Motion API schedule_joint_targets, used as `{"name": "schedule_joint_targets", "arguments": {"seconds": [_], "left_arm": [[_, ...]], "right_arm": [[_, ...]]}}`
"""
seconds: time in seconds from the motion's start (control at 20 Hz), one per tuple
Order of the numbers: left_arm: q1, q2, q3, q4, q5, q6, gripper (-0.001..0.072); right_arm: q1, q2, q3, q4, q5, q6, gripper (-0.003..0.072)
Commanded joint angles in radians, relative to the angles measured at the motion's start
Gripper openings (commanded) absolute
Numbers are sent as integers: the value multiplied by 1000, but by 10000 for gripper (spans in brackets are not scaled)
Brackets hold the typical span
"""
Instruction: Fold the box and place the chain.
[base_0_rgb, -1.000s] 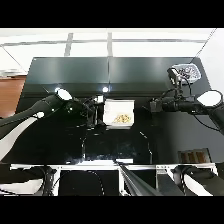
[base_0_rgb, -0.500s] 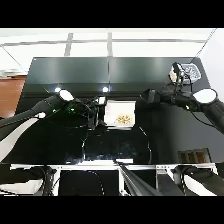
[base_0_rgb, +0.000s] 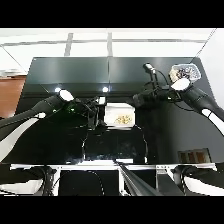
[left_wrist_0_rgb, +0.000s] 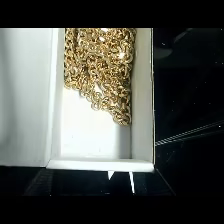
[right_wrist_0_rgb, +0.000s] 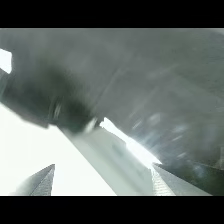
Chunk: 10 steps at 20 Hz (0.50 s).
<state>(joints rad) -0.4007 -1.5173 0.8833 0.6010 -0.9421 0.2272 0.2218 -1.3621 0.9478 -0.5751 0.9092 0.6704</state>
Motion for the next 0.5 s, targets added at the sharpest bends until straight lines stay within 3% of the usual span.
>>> {"name": "schedule_joint_targets", "arguments": {"seconds": [0.0,0.1,0.45], "left_arm": [[0,0,0,0,7,1,454],[0,0,0,0,8,1,455],[0,0,0,0,8,1,455]], "right_arm": [[11,38,21,-123,219,-223,720],[14,50,19,-129,264,-233,720],[135,46,0,-145,151,-451,720]]}}
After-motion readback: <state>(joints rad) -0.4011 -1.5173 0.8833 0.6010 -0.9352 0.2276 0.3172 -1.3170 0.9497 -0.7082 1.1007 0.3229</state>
